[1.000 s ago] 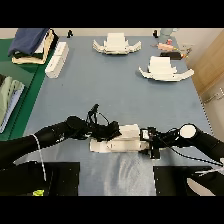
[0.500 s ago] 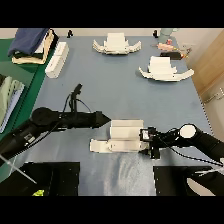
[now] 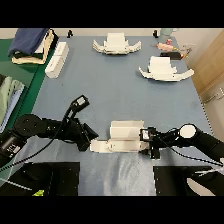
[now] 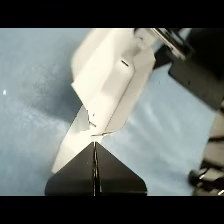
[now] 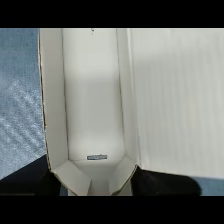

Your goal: Fold the box.

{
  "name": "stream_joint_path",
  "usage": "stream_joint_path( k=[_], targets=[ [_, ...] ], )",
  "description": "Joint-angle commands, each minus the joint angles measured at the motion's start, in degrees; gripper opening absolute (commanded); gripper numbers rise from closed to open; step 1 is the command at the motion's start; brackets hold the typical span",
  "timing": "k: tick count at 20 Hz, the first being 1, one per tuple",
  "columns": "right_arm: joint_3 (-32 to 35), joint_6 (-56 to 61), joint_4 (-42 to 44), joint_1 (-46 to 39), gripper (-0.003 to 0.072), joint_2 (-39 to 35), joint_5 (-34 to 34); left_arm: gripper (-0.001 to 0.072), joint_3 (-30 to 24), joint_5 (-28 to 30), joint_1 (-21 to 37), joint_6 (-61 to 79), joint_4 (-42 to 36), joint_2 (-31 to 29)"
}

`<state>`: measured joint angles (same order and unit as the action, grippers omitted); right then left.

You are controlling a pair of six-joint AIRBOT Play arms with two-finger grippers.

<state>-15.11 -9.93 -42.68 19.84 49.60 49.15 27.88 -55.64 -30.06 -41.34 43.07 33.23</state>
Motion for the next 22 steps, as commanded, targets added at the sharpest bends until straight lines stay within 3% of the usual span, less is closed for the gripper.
stream_joint_path(
  k=[1,2,3,6,14,15,16,17,21,22],
  targets=[
    [-0.04,0.00,0.02,0.04,0.0512,-0.04,0.07,0.0154,-2.43,0.31,-0.90,27.28,-3.45,-0.24],
    [-0.04,0.00,0.02,0.04,0.0512,-0.02,-0.11,0.0584,-4.33,1.33,-0.20,32.39,-6.93,0.33],
    [-0.04,0.00,0.02,0.04,0.0513,-0.02,-0.13,0.0699,-6.40,2.80,0.28,34.71,-10.93,1.60],
    [-0.04,0.00,0.02,0.04,0.0512,-0.02,-0.13,0.0698,-9.29,6.78,-0.44,38.99,-12.04,6.88],
    [-0.04,0.00,0.02,0.04,0.0512,-0.02,-0.13,0.0697,-8.81,10.95,-4.85,43.78,-13.75,18.40],
    [-0.04,0.00,0.02,0.04,0.0512,-0.02,-0.13,0.0661,-8.61,11.93,-5.51,43.78,-14.43,19.04],
    [-0.04,0.00,0.02,0.04,0.0512,-0.02,-0.13,0.0555,-8.31,13.27,-6.19,44.06,-15.19,19.67],
    [-0.04,0.00,0.02,0.04,0.0512,-0.02,-0.13,0.0523,-8.04,14.25,-6.84,44.92,-15.93,20.20],
    [-0.04,0.00,0.02,0.04,0.0512,-0.02,-0.13,0.0520,-6.95,18.49,-9.40,46.73,-18.64,22.99],
    [-0.04,0.00,0.02,0.04,0.0512,-0.02,-0.13,0.0466,-6.71,19.28,-9.86,46.71,-18.69,23.63]
  ],
)
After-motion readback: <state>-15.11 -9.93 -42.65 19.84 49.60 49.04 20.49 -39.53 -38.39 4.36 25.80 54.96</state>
